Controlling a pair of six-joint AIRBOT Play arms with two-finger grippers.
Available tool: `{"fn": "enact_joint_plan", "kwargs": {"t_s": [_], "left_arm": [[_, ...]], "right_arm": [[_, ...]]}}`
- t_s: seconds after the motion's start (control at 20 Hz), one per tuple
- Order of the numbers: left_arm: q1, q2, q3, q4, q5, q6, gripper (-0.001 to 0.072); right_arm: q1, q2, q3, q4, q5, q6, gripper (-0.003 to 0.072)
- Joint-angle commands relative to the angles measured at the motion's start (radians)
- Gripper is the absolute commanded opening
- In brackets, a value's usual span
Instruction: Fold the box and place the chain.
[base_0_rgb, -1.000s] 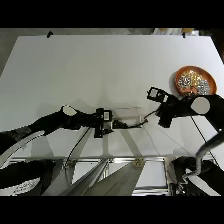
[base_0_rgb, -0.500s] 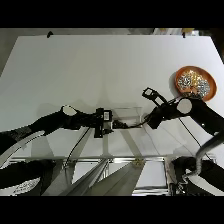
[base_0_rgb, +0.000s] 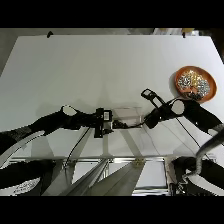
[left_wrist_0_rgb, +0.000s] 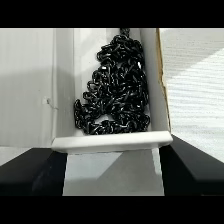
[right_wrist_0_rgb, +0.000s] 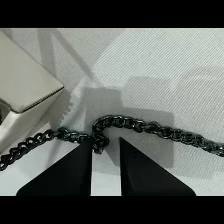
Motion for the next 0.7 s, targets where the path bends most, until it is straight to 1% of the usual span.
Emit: {"fn": "enact_joint_plan", "kwargs": {"t_s": [0.0,0.05,0.1,0.2,0.3,0.4,0.55,0.65], "left_arm": [[0.000,0.000,0.000,0.000,0.000,0.000,0.0142],[-0.001,0.000,0.000,0.000,0.000,0.000,0.0142],[0.000,0.000,0.000,0.000,0.000,0.000,0.0142],[0.000,0.000,0.000,0.000,0.000,0.000,0.0142],[-0.001,0.000,0.000,0.000,0.000,0.000,0.0142],[0.000,0.000,0.000,0.000,0.000,0.000,0.0142],[-0.001,0.000,0.000,0.000,0.000,0.000,0.0142],[0.000,0.000,0.000,0.000,0.000,0.000,0.0142]], "right_arm": [[0.001,-0.016,0.000,0.010,0.005,0.017,0.0152],[0.001,-0.015,0.000,0.018,0.013,0.017,0.0099],[0.001,-0.015,0.000,0.021,0.026,0.017,0.0019],[0.001,-0.005,0.000,0.007,0.042,0.018,0.0019],[0.001,0.039,0.000,-0.019,0.068,0.018,0.0019],[0.001,0.116,0.000,-0.021,0.084,0.018,0.0019],[0.001,0.266,0.000,-0.015,0.105,0.070,0.0019],[0.001,0.365,0.000,0.011,0.123,0.070,0.0019]]}}
